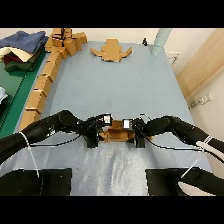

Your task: Fold the box.

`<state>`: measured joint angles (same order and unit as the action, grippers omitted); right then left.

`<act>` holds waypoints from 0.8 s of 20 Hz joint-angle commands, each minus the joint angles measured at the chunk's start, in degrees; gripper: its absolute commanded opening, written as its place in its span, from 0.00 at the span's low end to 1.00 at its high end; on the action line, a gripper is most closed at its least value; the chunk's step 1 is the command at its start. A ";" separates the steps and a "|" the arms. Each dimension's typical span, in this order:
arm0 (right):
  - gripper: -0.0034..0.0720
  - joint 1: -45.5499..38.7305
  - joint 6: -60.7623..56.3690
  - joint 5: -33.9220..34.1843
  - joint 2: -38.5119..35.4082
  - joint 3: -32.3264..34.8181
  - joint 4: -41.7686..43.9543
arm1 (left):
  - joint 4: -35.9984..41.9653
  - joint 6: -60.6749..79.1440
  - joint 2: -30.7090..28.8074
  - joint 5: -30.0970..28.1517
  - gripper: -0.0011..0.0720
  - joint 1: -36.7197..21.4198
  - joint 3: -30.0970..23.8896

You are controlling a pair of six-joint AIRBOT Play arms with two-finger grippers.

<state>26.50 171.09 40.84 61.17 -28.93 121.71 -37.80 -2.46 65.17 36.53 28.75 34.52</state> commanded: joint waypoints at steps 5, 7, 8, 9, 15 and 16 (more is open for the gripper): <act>0.75 0.04 -0.02 -0.02 -0.04 -0.04 0.00 | 1.95 3.23 1.22 -4.04 0.29 0.59 0.00; 0.75 0.04 -0.02 -0.02 -0.04 -0.04 0.00 | 2.29 3.15 1.29 -3.98 0.30 0.92 0.00; 0.75 0.04 -0.02 0.00 -0.04 -0.04 0.02 | 3.04 3.19 1.33 -3.91 0.30 1.07 0.00; 0.75 0.04 -0.02 -0.02 -0.04 -0.04 0.02 | 3.80 3.37 1.33 -4.04 0.29 1.22 0.00; 0.75 0.04 -0.02 0.00 -0.04 -0.04 0.00 | 7.23 4.85 2.38 -3.80 0.24 1.95 0.00; 0.75 0.04 -0.02 -0.02 -0.04 -0.04 0.02 | 8.09 5.01 2.75 -3.82 0.24 2.01 0.00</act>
<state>26.50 171.09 40.84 61.17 -28.93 121.69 -31.86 2.00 67.20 32.60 30.48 34.52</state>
